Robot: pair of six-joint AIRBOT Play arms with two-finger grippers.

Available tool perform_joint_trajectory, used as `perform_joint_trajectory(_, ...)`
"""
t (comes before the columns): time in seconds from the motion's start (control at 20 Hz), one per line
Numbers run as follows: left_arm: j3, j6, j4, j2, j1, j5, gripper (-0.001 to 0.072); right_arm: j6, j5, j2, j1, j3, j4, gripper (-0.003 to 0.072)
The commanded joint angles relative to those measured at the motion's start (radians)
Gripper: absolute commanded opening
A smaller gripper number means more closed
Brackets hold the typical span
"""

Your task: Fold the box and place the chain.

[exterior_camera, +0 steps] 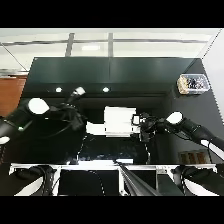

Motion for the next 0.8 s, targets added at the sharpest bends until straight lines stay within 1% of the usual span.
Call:
perform_joint_trajectory(0.0, -0.015, -0.436, 0.133, 0.029, 0.215, -0.211, 0.0030, 0.000, -0.001, 0.000, 0.000, 0.000, 0.000, 0.0224)
perform_joint_trajectory(0.05, -0.043, -0.575, 0.093, 0.022, 0.262, -0.207, 0.0030, 0.000, -0.001, 0.000, 0.000, 0.000, 0.000, 0.0224)
perform_joint_trajectory(0.1, -0.083, -0.645, 0.008, 0.010, 0.307, -0.194, 0.0030, 0.000, -0.001, 0.000, 0.000, 0.000, 0.000, 0.0224)
perform_joint_trajectory(0.2, -0.167, -0.571, -0.224, -0.031, 0.359, -0.171, 0.0030, 0.000, -0.001, 0.000, 0.000, 0.000, 0.000, 0.0224)
perform_joint_trajectory(0.25, -0.200, -0.512, -0.320, -0.055, 0.360, -0.164, 0.0029, 0.000, -0.001, 0.000, 0.000, 0.000, 0.000, 0.0224)
perform_joint_trajectory(0.3, -0.224, -0.479, -0.386, -0.087, 0.352, -0.152, 0.0029, 0.000, -0.001, 0.000, 0.000, 0.000, 0.000, 0.0224)
perform_joint_trajectory(0.4, -0.231, -0.455, -0.434, -0.161, 0.309, -0.104, 0.0028, 0.000, -0.001, 0.000, 0.000, 0.000, 0.000, 0.0224)
perform_joint_trajectory(0.6, -0.196, -0.407, -0.488, -0.264, 0.179, -0.035, 0.0028, 0.000, -0.002, 0.000, 0.000, 0.000, 0.000, 0.0224)
perform_joint_trajectory(0.75, -0.163, -0.335, -0.549, -0.319, 0.085, -0.034, 0.0028, 0.000, -0.002, 0.000, 0.000, 0.000, 0.000, 0.0223)
